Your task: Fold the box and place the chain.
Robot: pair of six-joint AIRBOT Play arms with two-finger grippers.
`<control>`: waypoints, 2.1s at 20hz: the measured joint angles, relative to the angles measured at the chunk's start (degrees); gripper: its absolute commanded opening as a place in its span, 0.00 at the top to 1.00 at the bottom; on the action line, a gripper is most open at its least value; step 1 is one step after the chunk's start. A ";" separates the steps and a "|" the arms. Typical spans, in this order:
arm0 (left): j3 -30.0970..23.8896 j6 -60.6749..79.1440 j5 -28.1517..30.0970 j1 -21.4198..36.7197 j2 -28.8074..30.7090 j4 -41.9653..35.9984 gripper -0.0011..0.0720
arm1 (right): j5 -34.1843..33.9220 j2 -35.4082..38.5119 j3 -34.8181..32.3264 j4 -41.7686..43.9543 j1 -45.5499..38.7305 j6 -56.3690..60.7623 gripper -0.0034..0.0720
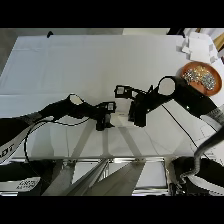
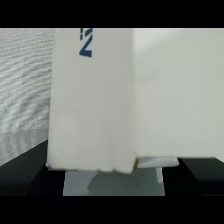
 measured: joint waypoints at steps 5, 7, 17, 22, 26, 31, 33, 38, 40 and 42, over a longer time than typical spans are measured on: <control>0.00 -0.02 0.00 0.00 0.00 0.00 0.51 | -0.31 0.00 0.00 -1.27 0.22 0.87 0.80; 0.00 -0.13 0.04 0.02 0.00 -0.04 0.51 | -0.66 0.00 0.00 -2.23 0.76 1.53 0.83; 0.02 -0.07 0.13 0.02 0.00 -0.07 0.51 | -4.17 1.36 0.00 -7.37 3.15 5.86 0.86; 0.02 -0.02 0.09 0.02 0.00 -0.04 0.51 | -5.42 1.81 -0.94 -8.44 3.23 7.50 0.86; 0.02 -0.02 0.15 0.02 -0.02 -0.07 0.51 | -6.38 1.88 -2.45 -8.59 3.26 8.04 0.86; 0.02 0.00 0.13 0.02 -0.02 -0.07 0.51 | -7.04 1.92 -3.56 -8.04 3.43 8.41 0.85; 0.02 0.04 0.11 0.02 -0.02 -0.04 0.51 | -7.06 1.92 -3.72 -8.02 4.04 8.44 0.85; 0.02 0.15 -0.28 0.02 -0.02 0.20 0.51 | -6.62 1.88 -3.82 -7.85 5.99 8.57 0.78; 0.02 0.22 -0.26 0.02 -0.02 0.20 0.51 | -6.12 1.88 -3.85 -7.45 6.34 8.57 0.68; 0.02 0.20 -0.24 0.02 -0.02 0.15 0.51 | -6.01 1.88 -3.85 -7.28 6.54 8.57 0.68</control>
